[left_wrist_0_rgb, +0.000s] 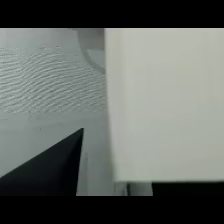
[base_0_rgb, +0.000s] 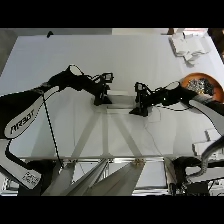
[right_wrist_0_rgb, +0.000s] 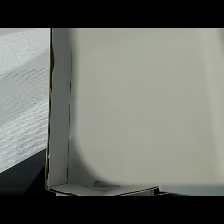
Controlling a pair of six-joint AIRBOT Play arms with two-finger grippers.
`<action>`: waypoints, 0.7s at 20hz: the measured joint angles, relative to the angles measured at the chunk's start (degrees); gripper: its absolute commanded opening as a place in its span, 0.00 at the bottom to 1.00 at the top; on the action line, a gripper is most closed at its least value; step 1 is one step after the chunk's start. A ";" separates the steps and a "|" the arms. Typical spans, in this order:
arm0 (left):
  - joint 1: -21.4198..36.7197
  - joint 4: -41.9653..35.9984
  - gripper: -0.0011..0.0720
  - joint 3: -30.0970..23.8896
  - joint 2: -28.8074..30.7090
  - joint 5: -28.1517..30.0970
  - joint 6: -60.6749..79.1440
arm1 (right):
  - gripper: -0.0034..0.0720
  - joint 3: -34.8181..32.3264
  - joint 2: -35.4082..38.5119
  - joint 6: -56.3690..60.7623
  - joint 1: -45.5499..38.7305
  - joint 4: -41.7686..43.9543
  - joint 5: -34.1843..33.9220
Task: Fold the box and place the chain.
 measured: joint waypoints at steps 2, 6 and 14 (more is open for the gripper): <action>0.63 0.07 0.66 0.02 0.94 -0.22 -0.02 | 0.70 0.02 0.00 0.02 0.00 0.02 -0.02; 2.93 3.15 0.65 0.00 4.33 -0.92 -2.21 | 0.70 0.00 0.00 0.04 0.00 0.02 -0.07; 10.16 12.04 0.02 -0.13 12.87 -12.37 -16.81 | 0.70 0.00 0.00 0.04 0.00 0.04 -0.11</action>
